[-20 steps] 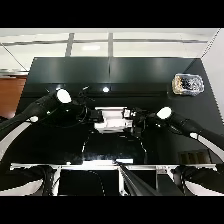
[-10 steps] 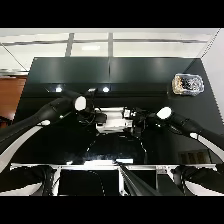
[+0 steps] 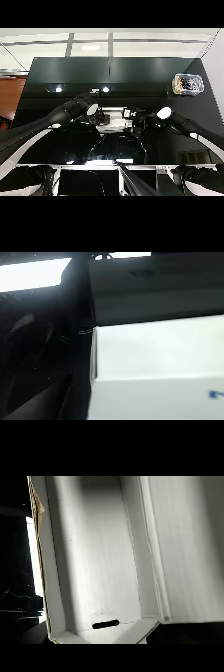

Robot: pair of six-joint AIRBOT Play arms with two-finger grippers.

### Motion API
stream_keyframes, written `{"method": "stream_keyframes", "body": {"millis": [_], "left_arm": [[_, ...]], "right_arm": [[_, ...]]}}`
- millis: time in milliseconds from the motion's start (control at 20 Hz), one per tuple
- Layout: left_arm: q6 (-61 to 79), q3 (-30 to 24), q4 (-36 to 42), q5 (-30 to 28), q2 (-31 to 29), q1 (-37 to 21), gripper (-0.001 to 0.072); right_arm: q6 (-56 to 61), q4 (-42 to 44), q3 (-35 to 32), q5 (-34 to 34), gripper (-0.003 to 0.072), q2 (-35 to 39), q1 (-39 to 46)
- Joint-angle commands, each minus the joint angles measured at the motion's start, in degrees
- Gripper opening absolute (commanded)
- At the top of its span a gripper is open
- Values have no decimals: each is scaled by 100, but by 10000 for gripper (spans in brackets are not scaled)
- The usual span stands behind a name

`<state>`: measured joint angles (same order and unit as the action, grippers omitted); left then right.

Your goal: Fold the box and place the chain.

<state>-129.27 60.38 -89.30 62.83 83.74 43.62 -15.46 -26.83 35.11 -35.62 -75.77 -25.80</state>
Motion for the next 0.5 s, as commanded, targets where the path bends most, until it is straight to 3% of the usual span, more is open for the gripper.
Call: {"method": "stream_keyframes", "body": {"millis": [0, 200, 250, 300, 350, 450], "left_arm": [[-175, 17, 61, 50, 175, 24, 357], [-323, 17, 146, -7, 214, 17, 338], [-323, 17, 149, -7, 214, 20, 262], [-323, 17, 149, -7, 214, 20, 104], [-326, 17, 149, -11, 214, 20, 28], [-326, 17, 146, 0, 214, 20, 27]], "right_arm": [[-2, 0, 2, -13, 440, -4, -2], [0, 0, 2, -13, 439, -4, -2], [-2, 0, 2, -13, 440, -4, -2], [-2, 0, 2, -13, 439, -4, -2], [-2, 0, 2, -13, 440, -4, -2], [-2, 0, 2, -13, 440, -4, -2]]}}
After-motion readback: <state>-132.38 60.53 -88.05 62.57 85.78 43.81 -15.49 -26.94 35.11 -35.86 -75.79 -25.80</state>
